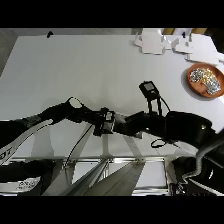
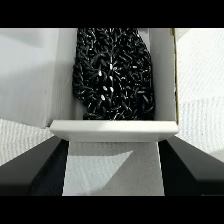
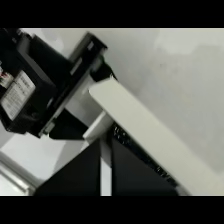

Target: Fold the box and place the chain.

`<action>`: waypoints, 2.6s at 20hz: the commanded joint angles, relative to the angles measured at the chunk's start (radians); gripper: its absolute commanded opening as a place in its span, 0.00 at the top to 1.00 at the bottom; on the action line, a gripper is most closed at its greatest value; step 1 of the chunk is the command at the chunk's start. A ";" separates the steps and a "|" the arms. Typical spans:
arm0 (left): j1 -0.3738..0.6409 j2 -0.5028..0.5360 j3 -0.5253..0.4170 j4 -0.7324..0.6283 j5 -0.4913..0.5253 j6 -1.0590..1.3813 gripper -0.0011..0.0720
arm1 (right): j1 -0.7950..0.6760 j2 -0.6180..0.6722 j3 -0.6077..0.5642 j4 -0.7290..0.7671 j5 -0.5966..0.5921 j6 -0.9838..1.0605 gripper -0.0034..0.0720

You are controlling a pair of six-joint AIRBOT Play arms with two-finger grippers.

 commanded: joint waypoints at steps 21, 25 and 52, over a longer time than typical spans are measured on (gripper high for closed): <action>0.000 0.000 0.001 0.000 0.000 0.000 0.70 | -0.178 -0.215 0.035 0.331 0.171 -1.016 0.77; 0.000 0.000 0.001 0.000 0.000 0.000 0.70 | -0.178 -0.193 0.000 0.376 0.174 -1.080 0.67; 0.000 0.000 0.001 0.000 0.000 0.000 0.70 | -0.037 -0.195 -0.045 0.127 0.051 -0.984 0.74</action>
